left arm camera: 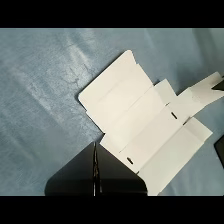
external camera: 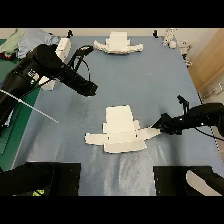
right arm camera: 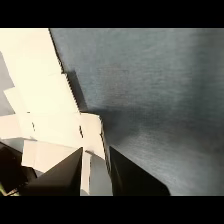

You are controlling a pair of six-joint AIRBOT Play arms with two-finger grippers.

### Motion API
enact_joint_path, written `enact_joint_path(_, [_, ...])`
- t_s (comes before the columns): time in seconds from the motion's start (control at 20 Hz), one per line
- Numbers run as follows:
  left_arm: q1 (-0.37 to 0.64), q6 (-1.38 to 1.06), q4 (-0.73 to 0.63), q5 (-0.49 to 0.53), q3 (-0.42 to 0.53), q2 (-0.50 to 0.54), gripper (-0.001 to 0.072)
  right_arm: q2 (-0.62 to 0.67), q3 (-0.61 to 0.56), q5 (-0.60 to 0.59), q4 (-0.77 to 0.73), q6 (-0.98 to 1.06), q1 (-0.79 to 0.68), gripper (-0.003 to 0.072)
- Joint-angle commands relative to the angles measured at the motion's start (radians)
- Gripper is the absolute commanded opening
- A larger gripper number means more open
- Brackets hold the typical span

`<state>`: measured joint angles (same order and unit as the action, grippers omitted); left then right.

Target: Fold the box.

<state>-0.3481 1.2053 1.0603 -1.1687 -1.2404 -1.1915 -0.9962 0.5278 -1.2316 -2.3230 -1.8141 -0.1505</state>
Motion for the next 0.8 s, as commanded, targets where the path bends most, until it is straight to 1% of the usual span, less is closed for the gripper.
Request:
enact_joint_path(0.0, [0.000,0.000,-0.010,0.003,0.000,0.000,0.0014,-0.178,0.100,-0.131,0.011,-0.080,0.003,0.0262])
enact_joint_path(0.05, [0.000,0.000,-0.012,0.001,0.000,0.000,0.0014,-0.218,0.106,-0.138,0.005,-0.088,0.003,0.0260])
enact_joint_path(0.15, [0.000,0.000,-0.028,0.005,0.000,0.000,0.0014,-0.283,0.106,-0.135,-0.015,-0.116,0.022,0.0156])
enact_joint_path(0.3, [0.000,0.000,-0.058,0.009,0.000,0.000,0.0014,-0.304,0.106,-0.101,-0.015,-0.143,0.059,0.0155])
enact_joint_path(0.35, [0.000,0.000,-0.058,0.011,0.000,0.000,0.0014,-0.304,0.107,-0.085,-0.015,-0.145,0.066,0.0124])
enact_joint_path(0.4, [0.000,0.000,-0.058,0.012,0.000,0.000,0.0015,-0.304,0.107,-0.084,-0.016,-0.165,0.069,0.0012])
enact_joint_path(0.6, [0.001,0.019,-0.056,0.018,0.000,0.000,0.0018,-0.284,0.098,-0.080,-0.081,-0.240,0.070,-0.0001])
enact_joint_path(0.65, [0.006,0.019,-0.050,0.016,0.000,0.000,0.0097,-0.252,0.078,-0.060,-0.095,-0.248,0.072,-0.0001])
enact_joint_path(0.7, [0.017,0.021,-0.050,0.013,0.000,0.000,0.0433,-0.196,0.042,-0.017,-0.097,-0.247,0.073,-0.0001])
enact_joint_path(0.75, [0.031,0.038,-0.050,0.015,0.000,0.000,0.0521,-0.123,-0.005,0.033,-0.095,-0.245,0.082,-0.0001])
